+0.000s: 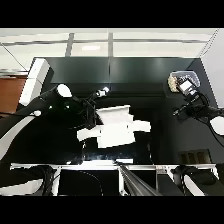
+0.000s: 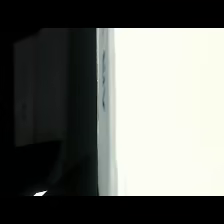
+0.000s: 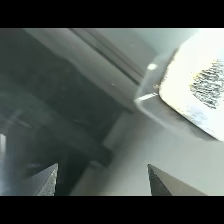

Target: Fold the box and place the chain.

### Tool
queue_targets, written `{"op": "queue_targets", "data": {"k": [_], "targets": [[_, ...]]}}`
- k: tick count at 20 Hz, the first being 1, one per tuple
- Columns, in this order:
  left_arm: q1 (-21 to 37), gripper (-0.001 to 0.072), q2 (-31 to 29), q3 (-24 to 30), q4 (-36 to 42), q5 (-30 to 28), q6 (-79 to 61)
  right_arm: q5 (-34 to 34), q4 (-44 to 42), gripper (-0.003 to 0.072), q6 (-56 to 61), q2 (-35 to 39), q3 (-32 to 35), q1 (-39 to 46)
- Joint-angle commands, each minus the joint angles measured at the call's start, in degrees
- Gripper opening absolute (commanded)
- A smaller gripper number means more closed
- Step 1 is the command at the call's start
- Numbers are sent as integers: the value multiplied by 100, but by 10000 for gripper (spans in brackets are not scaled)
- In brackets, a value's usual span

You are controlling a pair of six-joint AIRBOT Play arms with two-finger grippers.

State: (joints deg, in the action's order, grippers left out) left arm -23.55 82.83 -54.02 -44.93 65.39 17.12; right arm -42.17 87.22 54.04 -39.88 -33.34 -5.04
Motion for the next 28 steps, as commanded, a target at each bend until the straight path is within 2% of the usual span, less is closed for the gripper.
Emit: {"op": "queue_targets", "data": {"k": [1, 4, 7, 8, 11, 16, 22, 28], "targets": [[-269, 24, -321, 109, -52, -761, -533, -162, 208, 649, -28, -4, -9, 4], [-374, 23, -708, 518, -127, -1222, -599, -173, -267, 649, -179, -4, 68, 4], [-575, 24, -994, 1161, -59, -1980, -1027, -173, -1180, 648, -1054, -7, 227, 4], [-610, 26, -997, 1305, 63, -2068, -1283, -157, -1504, 649, -1344, -9, 273, 4], [-776, 29, -820, 1451, -330, -1937, -2457, -136, -2551, 649, -2234, -155, 487, 2], [-807, 28, -767, 1451, -291, -2072, -1987, -570, -3477, 649, -3016, -361, 708, -55], [-804, 28, -767, 1451, -232, -2142, -1495, -581, -3637, 649, -3187, -363, 1025, -898], [-802, 28, -769, 1451, -234, -2144, -1370, -599, -3626, 649, -3460, -374, 1060, -1648]]}}
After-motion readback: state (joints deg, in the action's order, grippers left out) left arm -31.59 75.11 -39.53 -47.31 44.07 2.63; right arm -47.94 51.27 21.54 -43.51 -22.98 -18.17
